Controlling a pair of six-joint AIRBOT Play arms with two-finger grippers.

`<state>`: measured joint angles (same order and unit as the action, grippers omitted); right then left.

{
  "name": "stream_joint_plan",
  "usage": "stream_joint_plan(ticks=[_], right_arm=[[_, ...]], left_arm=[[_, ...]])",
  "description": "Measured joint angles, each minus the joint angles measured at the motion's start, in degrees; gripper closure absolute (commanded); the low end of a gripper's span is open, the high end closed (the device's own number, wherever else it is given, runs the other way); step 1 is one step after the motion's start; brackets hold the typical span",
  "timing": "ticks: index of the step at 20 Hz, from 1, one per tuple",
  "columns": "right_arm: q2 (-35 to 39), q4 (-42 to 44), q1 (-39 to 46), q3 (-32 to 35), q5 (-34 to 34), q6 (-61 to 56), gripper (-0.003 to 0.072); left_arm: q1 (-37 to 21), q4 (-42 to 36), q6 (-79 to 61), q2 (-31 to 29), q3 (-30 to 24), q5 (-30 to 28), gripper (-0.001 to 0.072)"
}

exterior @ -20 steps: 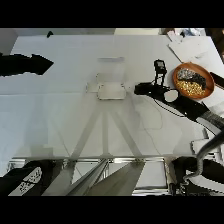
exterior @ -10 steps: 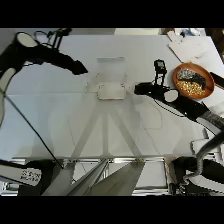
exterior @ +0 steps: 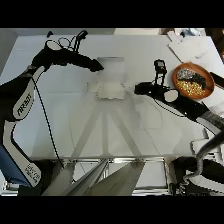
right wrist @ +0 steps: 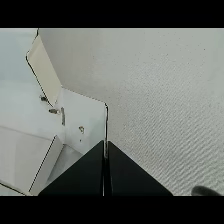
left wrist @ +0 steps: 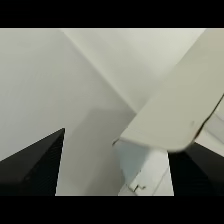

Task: Fold the box and place the chain.

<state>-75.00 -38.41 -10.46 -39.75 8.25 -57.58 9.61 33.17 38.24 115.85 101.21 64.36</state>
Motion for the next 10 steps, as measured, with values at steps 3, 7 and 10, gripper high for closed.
stream_joint_plan(ticks=[3, 7, 10], right_arm=[[0.0, 0.0, 0.0, 0.0, 0.0, 0.0, 0.0666], [0.0, 0.0, 0.0, 0.0, 0.0, 0.0, 0.0666], [0.0, 0.0, 0.0, 0.0, 0.0, 0.0, 0.0666]], left_arm=[[1.5, -0.4, -3.4, 0.5, 0.3, 0.9, 0.0062], [2.9, 3.0, -6.9, 0.7, 0.4, 3.2, 0.0181], [3.4, 7.0, -8.3, 0.8, 0.4, 4.5, 0.0336]])
